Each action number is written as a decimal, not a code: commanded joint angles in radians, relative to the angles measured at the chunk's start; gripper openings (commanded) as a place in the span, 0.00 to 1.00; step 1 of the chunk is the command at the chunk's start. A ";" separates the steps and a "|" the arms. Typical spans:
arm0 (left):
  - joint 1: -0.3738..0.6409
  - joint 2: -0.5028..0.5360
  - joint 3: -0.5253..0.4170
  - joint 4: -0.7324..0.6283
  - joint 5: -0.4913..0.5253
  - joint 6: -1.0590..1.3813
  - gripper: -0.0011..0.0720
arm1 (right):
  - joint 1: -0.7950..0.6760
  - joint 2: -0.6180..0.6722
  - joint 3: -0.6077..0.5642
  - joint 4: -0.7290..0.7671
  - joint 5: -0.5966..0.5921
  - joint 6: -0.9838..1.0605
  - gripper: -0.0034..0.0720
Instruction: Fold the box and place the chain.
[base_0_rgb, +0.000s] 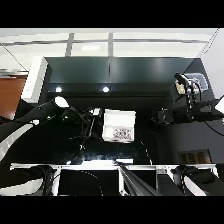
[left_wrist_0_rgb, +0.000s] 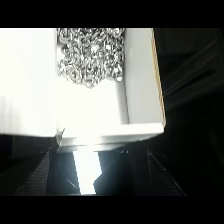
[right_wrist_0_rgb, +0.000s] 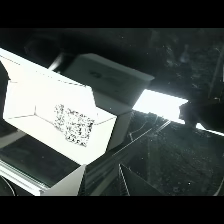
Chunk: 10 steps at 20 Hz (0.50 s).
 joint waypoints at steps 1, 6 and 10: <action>-0.030 -0.002 0.001 -0.041 0.035 -0.001 0.99 | 0.000 0.000 0.000 -0.002 -0.003 0.000 0.39; -0.042 -0.002 0.001 -0.040 0.032 -0.001 0.99 | 0.000 0.000 0.000 -0.002 -0.003 0.000 0.39; -0.043 -0.001 0.001 -0.009 0.025 -0.070 0.99 | 0.000 0.000 0.000 -0.002 -0.003 0.000 0.39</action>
